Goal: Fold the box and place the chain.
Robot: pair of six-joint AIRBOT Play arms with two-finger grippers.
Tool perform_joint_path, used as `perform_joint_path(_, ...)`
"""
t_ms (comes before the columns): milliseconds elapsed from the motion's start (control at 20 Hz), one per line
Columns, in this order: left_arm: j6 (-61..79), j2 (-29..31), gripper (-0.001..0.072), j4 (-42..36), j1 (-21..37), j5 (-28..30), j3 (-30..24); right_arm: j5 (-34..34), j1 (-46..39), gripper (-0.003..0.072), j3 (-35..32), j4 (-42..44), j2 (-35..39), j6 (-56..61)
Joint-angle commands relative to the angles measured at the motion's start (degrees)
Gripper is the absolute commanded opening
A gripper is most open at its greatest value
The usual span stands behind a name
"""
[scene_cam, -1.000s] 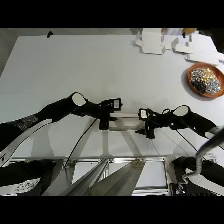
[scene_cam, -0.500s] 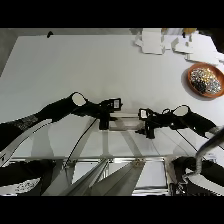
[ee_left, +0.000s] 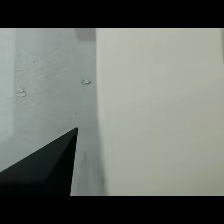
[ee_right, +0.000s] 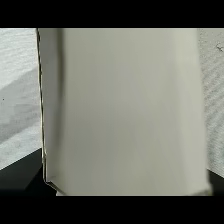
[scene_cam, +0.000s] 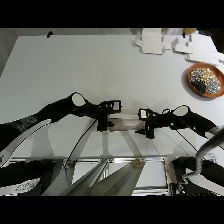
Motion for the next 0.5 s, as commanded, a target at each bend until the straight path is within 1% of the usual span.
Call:
perform_joint_path(0,-4.5,2.8,0.0516,4.9,0.4,-1.7,0.0,0.0,0.0,0.0337,0.0,0.0,0.0,0.0)
perform_joint_path(100,-13.8,5.4,0.0516,11.7,1.3,-3.2,0.0,0.1,0.0,0.0337,0.0,0.0,0.0,0.0)
perform_joint_path(200,-22.7,8.6,0.0512,19.0,2.5,-6.9,0.0,0.0,0.0,0.0337,0.0,0.0,0.0,0.0)
perform_joint_path(250,-26.3,10.4,0.0484,22.1,3.0,-8.8,0.0,0.1,0.0,0.0337,0.0,0.0,0.0,0.0)
perform_joint_path(300,-30.0,12.5,0.0284,25.5,3.3,-11.5,0.0,0.0,0.0,0.0337,0.0,0.0,0.0,0.0)
perform_joint_path(350,-30.2,14.6,0.0101,27.4,3.1,-14.2,0.0,0.1,0.0,0.0337,0.0,0.0,0.0,0.0)
perform_joint_path(400,-30.0,16.7,0.0,27.4,2.9,-17.2,0.0,0.0,0.0,0.0337,0.0,0.0,0.0,0.0)
perform_joint_path(450,-30.0,18.3,0.0004,26.7,2.3,-19.5,0.0,0.1,0.0,0.0337,0.0,0.0,0.0,0.0)
